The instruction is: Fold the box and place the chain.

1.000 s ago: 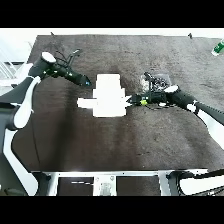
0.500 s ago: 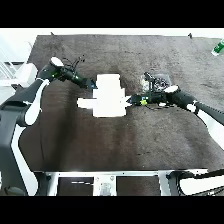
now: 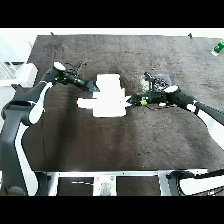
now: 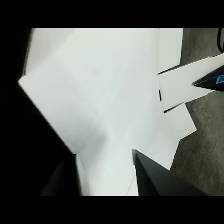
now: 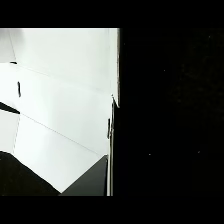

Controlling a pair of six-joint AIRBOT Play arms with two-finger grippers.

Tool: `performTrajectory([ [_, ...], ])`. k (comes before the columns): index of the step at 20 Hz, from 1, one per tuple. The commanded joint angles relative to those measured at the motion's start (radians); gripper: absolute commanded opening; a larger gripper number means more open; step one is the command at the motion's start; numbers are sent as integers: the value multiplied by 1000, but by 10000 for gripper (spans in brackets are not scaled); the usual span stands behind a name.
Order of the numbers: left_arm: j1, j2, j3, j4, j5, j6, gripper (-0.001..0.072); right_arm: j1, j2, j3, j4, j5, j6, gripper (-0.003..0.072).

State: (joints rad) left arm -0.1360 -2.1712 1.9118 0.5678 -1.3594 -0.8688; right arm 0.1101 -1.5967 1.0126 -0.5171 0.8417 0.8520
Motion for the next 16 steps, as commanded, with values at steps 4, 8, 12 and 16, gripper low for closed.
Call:
performTrajectory([
  [4,-28,-6,1,-19,-6,39,407,0,-1,1,0,0,1,10],
  [8,-16,-6,1,-19,-17,31,406,0,-1,1,0,0,1,10],
  [12,-14,-6,1,-21,7,32,404,0,-1,1,0,0,1,11],
  [16,-14,-6,1,-23,9,40,229,0,-1,1,0,0,0,11],
])
